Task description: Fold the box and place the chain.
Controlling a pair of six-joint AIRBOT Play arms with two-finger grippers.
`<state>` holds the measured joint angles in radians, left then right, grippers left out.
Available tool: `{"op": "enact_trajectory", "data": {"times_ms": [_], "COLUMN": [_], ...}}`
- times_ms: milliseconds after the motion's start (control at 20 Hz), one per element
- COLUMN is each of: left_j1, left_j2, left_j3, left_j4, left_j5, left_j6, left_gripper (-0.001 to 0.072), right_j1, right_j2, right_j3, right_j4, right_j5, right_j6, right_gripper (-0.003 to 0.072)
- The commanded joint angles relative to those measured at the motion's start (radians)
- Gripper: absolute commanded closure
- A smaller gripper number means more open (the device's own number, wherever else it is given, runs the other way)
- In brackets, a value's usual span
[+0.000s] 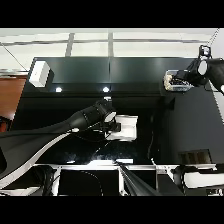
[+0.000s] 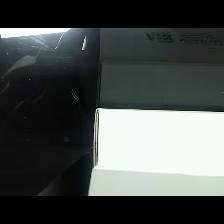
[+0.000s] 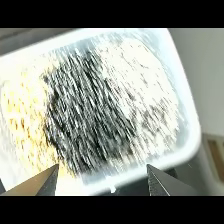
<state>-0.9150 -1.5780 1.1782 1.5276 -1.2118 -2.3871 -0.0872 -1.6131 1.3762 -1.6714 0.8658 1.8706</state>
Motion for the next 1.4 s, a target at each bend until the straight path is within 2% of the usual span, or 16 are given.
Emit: {"op": "enact_trajectory", "data": {"times_ms": [0,300,350,400,500,550,600,750,800,850,1150,1250,1350], "left_j1": [0.001,0.0,0.001,0.0,0.0,0.0,0.001,0.0,0.0,0.0,0.001,0.001,0.001], "left_j2": [0.0,0.0,0.0,0.0,0.0,0.0,0.0,0.0,0.0,0.0,0.0,0.0,0.0], "left_j3": [0.0,0.0,0.0,0.0,0.0,0.0,0.0,0.0,0.0,0.0,0.0,0.0,0.0], "left_j4": [0.001,0.001,0.0,0.001,0.0,0.0,0.0,0.0,0.0,0.0,0.0,0.0,0.0], "left_j5": [0.0,-0.002,-0.002,-0.001,-0.002,-0.002,-0.002,-0.002,-0.002,-0.002,-0.003,-0.003,-0.002], "left_j6": [0.001,0.001,0.001,0.001,0.001,0.001,0.001,0.001,0.001,0.001,0.001,0.001,0.001], "left_gripper": [0.0684,0.0684,0.0684,0.0684,0.0684,0.0684,0.0684,0.0684,0.0684,0.0684,0.0684,0.0684,0.0684], "right_j1": [-0.018,-0.017,-0.017,-0.017,-0.017,-0.016,-0.015,-0.017,-0.018,-0.017,-0.017,-0.017,-0.016], "right_j2": [-0.15,-0.221,-0.222,-0.222,-0.222,-0.222,-0.222,-0.217,-0.209,-0.19,0.031,0.116,0.2], "right_j3": [0.148,0.171,0.171,0.171,0.171,0.171,0.172,0.214,0.24,0.262,0.274,0.273,0.273], "right_j4": [0.048,0.05,0.049,0.049,0.048,0.053,0.061,0.068,0.068,0.068,0.082,0.138,0.248], "right_j5": [0.057,0.026,0.02,0.014,0.006,0.011,0.023,0.11,0.143,0.173,0.252,0.283,0.39], "right_j6": [-0.049,-0.05,-0.05,-0.05,-0.056,-0.061,-0.085,-0.119,-0.146,-0.192,-0.325,-0.376,-0.439], "right_gripper": [0.0051,0.0052,0.0105,0.0193,0.0223,0.0483,0.0623,0.0638,0.0678,0.0679,0.068,0.068,0.068]}}
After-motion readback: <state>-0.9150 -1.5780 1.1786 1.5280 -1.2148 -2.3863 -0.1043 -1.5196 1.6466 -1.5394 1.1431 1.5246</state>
